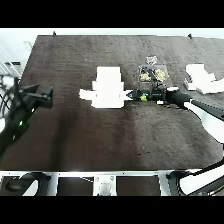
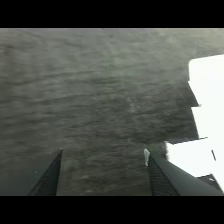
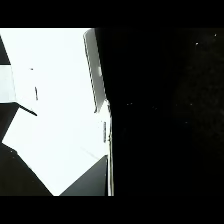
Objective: Fold the box and place the chain.
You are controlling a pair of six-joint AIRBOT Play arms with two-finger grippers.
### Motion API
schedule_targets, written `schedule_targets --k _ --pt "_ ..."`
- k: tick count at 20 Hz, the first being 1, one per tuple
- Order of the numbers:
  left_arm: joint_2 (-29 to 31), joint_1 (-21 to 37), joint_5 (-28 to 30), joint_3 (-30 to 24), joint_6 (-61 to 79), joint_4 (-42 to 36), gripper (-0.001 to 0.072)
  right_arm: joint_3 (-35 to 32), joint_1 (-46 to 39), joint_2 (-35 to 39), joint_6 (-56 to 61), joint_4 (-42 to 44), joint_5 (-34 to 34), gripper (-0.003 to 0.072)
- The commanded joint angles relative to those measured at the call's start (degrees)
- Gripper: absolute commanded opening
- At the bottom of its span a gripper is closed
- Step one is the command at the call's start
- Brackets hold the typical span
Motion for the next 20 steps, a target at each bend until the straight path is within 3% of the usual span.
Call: schedule_targets --k 1,3,8,10,15,18,20 --pt "-20.0 0.0 -9.2 13.2 -1.9 0.1 0.0586 0.0 0.4 0.0 0.0 1.0 -0.5 0.0007" --pt "-29.4 0.0 -14.8 22.3 -6.4 2.0 0.0585 -0.1 0.5 0.0 0.0 1.0 -0.6 0.0007" --pt "-48.4 0.0 -32.1 48.7 -33.8 27.2 0.0586 -0.2 0.9 0.0 -1.1 0.2 -1.0 0.0007" --pt "-54.6 0.0 -40.5 58.4 -39.3 33.4 0.0585 -0.3 1.0 0.0 -1.3 0.2 -1.0 0.0007" --pt "-67.7 -0.2 -53.2 78.2 -48.8 36.7 0.0585 -0.3 1.7 0.0 -1.4 0.0 -0.9 0.0008" --pt "-74.1 -1.0 -59.0 86.8 -51.4 37.6 0.0585 -0.3 1.7 0.0 -1.6 -0.4 -0.8 0.0008" --pt "-77.3 -1.9 -59.8 90.2 -51.7 37.5 0.0585 -0.3 1.7 0.0 -1.6 -1.2 -0.8 0.0008"
